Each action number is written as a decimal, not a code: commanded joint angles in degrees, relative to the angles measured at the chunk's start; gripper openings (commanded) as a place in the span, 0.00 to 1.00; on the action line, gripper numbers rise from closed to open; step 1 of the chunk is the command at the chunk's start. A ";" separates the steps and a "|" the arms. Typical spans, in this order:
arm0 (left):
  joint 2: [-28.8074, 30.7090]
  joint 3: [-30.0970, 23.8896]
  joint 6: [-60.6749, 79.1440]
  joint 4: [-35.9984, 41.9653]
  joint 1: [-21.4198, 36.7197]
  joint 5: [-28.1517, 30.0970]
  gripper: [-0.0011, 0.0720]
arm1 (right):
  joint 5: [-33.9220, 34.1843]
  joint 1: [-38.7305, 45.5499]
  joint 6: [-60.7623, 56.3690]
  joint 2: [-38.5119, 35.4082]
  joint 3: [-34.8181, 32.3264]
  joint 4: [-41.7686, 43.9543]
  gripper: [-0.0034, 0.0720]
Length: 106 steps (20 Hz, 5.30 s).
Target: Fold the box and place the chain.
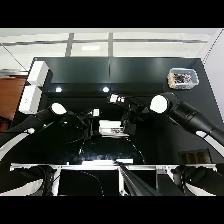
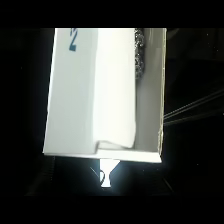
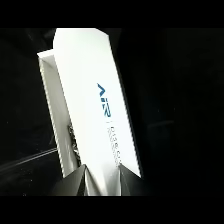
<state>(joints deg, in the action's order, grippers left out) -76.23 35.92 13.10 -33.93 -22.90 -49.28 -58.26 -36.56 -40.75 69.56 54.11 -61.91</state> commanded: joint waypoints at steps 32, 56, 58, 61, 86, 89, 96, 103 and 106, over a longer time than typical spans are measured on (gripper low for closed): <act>-0.02 0.02 -0.02 0.00 0.00 0.02 0.64 | 9.97 -2.49 -3.23 -8.70 -10.67 -1.16 0.37; -0.02 0.02 -0.02 0.00 0.00 0.02 0.64 | 10.51 -2.60 -3.26 -8.61 -10.95 -1.14 0.37; -0.02 0.02 -0.02 0.00 0.00 0.02 0.64 | 10.49 -2.60 -3.26 -8.55 -10.95 -1.14 0.37; -0.02 0.02 -0.02 0.00 0.00 0.02 0.64 | 10.43 -2.60 -3.26 -8.39 -10.95 -1.14 0.37; -0.02 0.02 -0.02 0.00 0.00 0.04 0.64 | 7.26 -2.60 -3.48 -8.22 -10.60 -0.74 0.38; -0.02 0.02 -0.02 0.00 0.00 0.04 0.64 | 8.57 -2.60 -4.61 -8.22 -10.54 -0.70 0.38; -0.02 0.02 -0.02 0.00 0.00 0.02 0.64 | 8.44 -2.60 -4.94 -8.15 -10.75 -0.72 0.37; -0.02 0.02 -0.02 0.00 0.00 0.02 0.64 | 8.33 -2.60 -5.57 -7.43 -11.82 -0.70 0.37; -0.02 0.02 -0.02 0.00 0.00 0.04 0.64 | 8.39 -2.60 -5.57 -7.43 -12.59 -0.63 0.38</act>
<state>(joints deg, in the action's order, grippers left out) -76.23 35.92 13.13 -33.93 -22.90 -49.21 -49.63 -39.11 -46.19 62.04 42.09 -62.39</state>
